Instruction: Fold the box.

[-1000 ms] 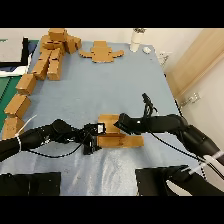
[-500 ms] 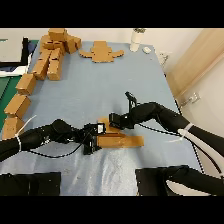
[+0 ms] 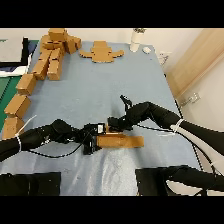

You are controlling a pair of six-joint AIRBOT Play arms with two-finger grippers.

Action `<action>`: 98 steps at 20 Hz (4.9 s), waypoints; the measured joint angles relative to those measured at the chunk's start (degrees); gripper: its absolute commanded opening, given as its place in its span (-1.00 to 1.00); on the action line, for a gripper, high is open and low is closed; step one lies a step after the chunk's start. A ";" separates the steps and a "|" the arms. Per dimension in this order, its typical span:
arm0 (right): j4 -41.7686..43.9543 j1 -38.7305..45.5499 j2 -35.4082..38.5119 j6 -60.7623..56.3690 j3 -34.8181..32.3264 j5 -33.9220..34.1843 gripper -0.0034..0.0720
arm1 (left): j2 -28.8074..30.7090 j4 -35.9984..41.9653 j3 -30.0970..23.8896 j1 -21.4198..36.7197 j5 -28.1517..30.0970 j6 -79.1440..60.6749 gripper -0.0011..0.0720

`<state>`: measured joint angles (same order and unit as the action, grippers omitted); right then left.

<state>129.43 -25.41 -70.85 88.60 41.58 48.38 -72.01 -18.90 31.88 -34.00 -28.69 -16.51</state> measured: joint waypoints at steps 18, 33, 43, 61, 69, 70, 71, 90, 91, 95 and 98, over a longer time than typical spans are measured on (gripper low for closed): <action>-18.40 -1.05 23.76 16.24 1.99 24.68 0.71 | 0.00 0.02 0.02 0.00 0.04 0.00 0.71; -25.27 -3.98 21.22 53.64 -8.70 9.60 0.84 | 0.00 0.00 0.02 0.00 0.02 0.00 0.71; -23.06 -4.02 18.91 57.99 -8.92 7.48 -0.17 | 0.00 0.02 0.02 0.00 0.04 0.02 0.71; -14.51 -4.83 15.72 67.87 -10.73 1.05 -0.25 | 0.00 0.00 0.02 0.00 0.07 0.02 0.71; -12.90 -5.60 13.42 68.54 -10.86 0.02 0.65 | 0.00 0.02 0.02 0.00 0.02 0.02 0.71; -12.85 -5.66 13.27 68.52 -10.86 0.02 0.64 | 0.00 0.02 0.02 0.00 0.02 0.02 0.71; -12.81 -5.66 13.18 68.54 -10.86 0.04 0.64 | 0.00 0.02 0.02 0.00 0.02 0.02 0.71; -31.21 -5.66 18.21 25.75 -7.41 18.99 -0.66 | 0.00 0.04 0.02 0.00 0.07 0.00 0.71; -33.35 -5.66 19.21 21.55 -7.32 19.61 -0.72 | 0.00 0.04 0.02 0.00 0.07 0.00 0.71; -45.46 -3.74 22.47 -2.29 -7.19 23.82 -0.89 | 0.00 0.02 0.02 0.00 0.04 0.00 0.71; -47.17 1.27 22.62 -13.94 -7.82 25.40 -0.89 | 0.00 0.02 0.02 0.00 0.04 0.00 0.71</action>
<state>82.26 -24.14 -48.23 74.65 33.76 73.78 -72.01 -18.87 31.90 -34.00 -28.64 -16.51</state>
